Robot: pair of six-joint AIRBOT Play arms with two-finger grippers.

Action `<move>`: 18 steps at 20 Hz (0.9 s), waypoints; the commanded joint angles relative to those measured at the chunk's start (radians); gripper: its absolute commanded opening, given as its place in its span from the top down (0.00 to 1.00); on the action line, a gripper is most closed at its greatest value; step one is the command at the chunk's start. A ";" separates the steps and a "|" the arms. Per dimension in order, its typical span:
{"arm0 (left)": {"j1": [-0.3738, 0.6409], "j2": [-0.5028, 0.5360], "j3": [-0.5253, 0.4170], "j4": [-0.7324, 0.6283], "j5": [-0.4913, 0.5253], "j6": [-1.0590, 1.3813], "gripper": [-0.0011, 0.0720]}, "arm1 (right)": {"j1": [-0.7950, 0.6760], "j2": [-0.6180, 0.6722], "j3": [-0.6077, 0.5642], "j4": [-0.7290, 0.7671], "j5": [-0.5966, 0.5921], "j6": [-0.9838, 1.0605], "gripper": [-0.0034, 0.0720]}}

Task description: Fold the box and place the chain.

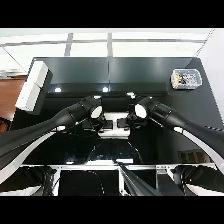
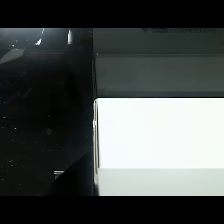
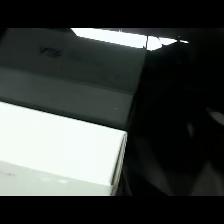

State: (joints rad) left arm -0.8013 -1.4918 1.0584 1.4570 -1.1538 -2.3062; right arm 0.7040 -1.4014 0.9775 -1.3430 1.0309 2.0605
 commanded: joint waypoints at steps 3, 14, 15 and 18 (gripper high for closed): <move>0.001 -0.001 0.000 0.000 0.001 0.002 0.95 | 0.032 -0.026 0.038 -0.111 0.070 0.157 0.64; 0.001 -0.001 0.000 0.000 0.001 0.002 0.95 | 0.040 -0.040 0.038 -0.064 0.044 0.194 0.64; 0.001 -0.001 0.000 0.000 0.001 0.002 0.95 | 0.040 -0.042 0.038 -0.064 0.037 0.201 0.64; 0.001 -0.001 0.000 0.000 0.001 0.002 0.95 | 0.040 -0.050 0.038 -0.064 0.043 0.203 0.64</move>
State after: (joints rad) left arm -0.8013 -1.4918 1.0584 1.4563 -1.1519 -2.3058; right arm 0.7429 -1.4441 1.0145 -1.4101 1.0725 2.2559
